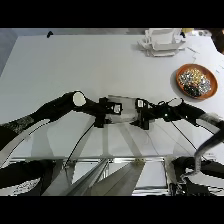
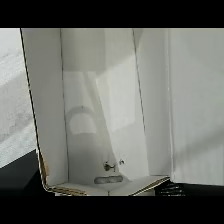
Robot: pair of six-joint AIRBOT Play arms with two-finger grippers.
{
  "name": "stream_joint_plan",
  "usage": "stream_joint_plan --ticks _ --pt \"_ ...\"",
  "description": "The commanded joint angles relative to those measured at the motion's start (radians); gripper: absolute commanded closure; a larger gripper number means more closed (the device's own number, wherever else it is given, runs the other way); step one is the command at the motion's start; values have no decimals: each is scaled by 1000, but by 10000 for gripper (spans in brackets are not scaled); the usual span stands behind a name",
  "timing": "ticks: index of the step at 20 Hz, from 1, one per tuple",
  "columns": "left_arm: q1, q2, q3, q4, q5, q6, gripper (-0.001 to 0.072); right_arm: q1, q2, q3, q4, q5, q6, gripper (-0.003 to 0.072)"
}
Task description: Fold the box and place the chain.
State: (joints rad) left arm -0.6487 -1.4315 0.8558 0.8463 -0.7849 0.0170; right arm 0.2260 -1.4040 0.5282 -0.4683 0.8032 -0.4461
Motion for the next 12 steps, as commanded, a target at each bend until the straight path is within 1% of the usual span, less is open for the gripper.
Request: stream_joint_plan --ticks 1,4,7,8,9,10,11,12 --pt "-2 -8 -1 7 -4 -8 192 -1 -1 0 1 1 1 250" --pt "-1 -5 -1 13 -5 -65 192 -1 -1 0 1 1 1 250" --pt "3 33 0 72 -18 -234 213 -1 -1 0 1 0 1 250" --pt "13 63 0 95 -49 -310 285 -1 -1 0 1 1 1 250" --pt "27 96 0 113 -93 -372 410 -1 -1 0 1 1 1 250" --pt "47 134 0 132 -151 -428 568 -1 -1 0 1 1 1 250" --pt "68 172 0 156 -206 -470 706 -1 -1 0 1 1 1 250" --pt "93 212 0 180 -260 -522 706 -1 -1 0 1 1 1 250"
